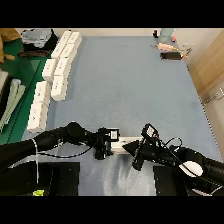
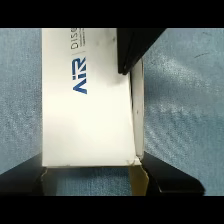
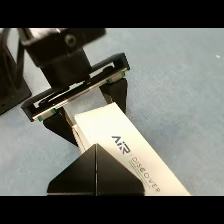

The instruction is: Fold the box.

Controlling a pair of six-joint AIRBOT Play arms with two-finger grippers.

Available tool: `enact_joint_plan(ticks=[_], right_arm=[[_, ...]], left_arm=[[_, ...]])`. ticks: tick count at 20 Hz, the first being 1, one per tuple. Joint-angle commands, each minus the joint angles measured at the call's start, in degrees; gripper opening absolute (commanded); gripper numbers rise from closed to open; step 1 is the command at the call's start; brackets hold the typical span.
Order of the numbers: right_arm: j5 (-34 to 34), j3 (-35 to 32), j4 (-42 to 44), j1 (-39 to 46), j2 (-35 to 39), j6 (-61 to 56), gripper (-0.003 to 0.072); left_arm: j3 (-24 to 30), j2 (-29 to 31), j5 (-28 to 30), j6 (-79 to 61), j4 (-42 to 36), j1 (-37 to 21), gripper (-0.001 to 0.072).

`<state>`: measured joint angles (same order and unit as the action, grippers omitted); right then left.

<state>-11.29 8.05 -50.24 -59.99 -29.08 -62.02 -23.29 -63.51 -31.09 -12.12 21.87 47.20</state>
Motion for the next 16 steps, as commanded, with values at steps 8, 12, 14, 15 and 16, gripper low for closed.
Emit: enact_joint_plan(ticks=[8,12,14,15,16], right_arm=[[2.6,-3.4,1.7,-0.5,-3.1,-0.5,0.0006],[2.6,-3.4,1.7,-1.2,-5.1,-0.5,0.0007],[2.6,-3.4,1.7,-1.2,-5.2,-0.5,0.0006],[2.5,-3.4,1.7,-1.2,-5.2,-0.5,0.0007],[2.5,-3.6,1.7,-1.2,-5.2,-0.5,0.0007]], left_arm=[[0.0,0.0,0.0,0.0,0.0,0.0,0.0526],[0.0,0.0,0.0,0.0,0.0,0.0,0.0526],[0.0,0.0,0.0,0.0,0.0,0.0,0.0526],[0.0,0.0,0.0,0.0,0.0,0.0,0.0526],[0.0,0.0,0.0,0.0,0.0,0.0,0.0526]])
